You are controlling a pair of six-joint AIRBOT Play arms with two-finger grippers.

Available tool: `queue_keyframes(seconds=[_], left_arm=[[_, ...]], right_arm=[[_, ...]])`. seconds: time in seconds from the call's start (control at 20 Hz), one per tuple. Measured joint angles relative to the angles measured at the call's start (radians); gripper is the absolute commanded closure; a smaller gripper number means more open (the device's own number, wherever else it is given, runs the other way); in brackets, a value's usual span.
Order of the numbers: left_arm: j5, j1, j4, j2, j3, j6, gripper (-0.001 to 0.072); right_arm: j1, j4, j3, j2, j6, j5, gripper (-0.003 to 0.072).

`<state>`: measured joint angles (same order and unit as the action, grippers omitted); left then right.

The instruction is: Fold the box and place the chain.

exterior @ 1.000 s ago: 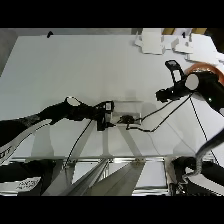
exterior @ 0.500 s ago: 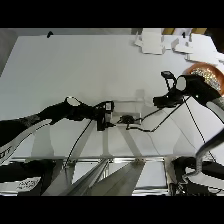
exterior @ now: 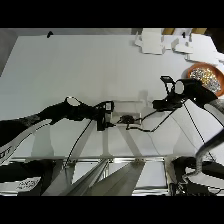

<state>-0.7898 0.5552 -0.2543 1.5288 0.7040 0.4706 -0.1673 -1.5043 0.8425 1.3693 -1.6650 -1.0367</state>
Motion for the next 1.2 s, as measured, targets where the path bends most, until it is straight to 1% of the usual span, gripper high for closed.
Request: queue_keyframes(seconds=[0.3,0.35,0.45,0.6,0.8,0.9,1.05,1.2], left_arm=[[0.0,0.0,0.0,0.0,0.0,0.0,0.0391],[0.0,0.0,0.0,0.0,0.0,0.0,0.0391],[0.0,0.0,0.0,0.0,0.0,0.0,0.0391],[0.0,0.0,0.0,0.0,0.0,0.0,0.0391],[0.0,0.0,0.0,0.0,0.0,0.0,0.0391],[0.0,0.0,0.0,0.0,0.0,0.0,0.0391],[0.0,0.0,0.0,0.0,0.0,0.0,0.0391],[0.0,0.0,0.0,0.0,0.0,0.0,0.0391]], right_arm=[[0.0,0.005,-0.003,-0.002,0.012,0.029,0.0396],[0.0,0.006,-0.003,-0.002,0.013,0.032,0.0418],[0.0,0.008,-0.003,-0.002,0.014,0.035,0.0483],[0.0,0.008,-0.003,-0.002,0.015,0.035,0.0663],[0.0,0.008,-0.003,-0.006,0.04,0.016,0.0664],[0.0,0.009,-0.003,-0.031,0.06,0.01,0.0664],[0.0,0.029,-0.003,-0.132,0.092,0.002,0.0664],[-0.021,0.087,-0.003,-0.282,0.126,-0.011,0.0664]])
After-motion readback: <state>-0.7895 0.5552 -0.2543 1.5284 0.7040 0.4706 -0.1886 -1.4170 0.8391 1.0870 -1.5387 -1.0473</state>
